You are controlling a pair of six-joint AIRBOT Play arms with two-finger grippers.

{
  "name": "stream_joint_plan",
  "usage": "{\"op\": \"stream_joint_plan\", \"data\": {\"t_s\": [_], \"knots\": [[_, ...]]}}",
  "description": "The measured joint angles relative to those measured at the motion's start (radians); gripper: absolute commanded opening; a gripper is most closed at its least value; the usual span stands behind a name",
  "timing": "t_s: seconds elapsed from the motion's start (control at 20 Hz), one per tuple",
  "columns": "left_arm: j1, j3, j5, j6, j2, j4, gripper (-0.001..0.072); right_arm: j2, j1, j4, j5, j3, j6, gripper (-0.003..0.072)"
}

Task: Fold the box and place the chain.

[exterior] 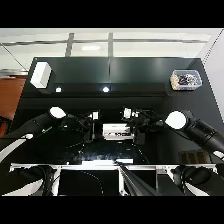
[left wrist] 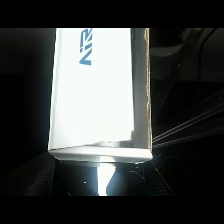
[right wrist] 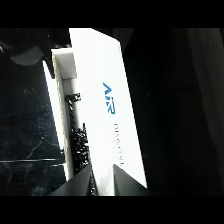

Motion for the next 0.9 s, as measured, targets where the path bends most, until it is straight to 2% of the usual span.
{"op": "stream_joint_plan", "data": {"t_s": [0.9], "knots": [[0.000,0.000,0.000,0.000,0.000,0.000,0.0403,-0.001,0.000,0.000,0.003,0.000,0.011,0.0205]]}}
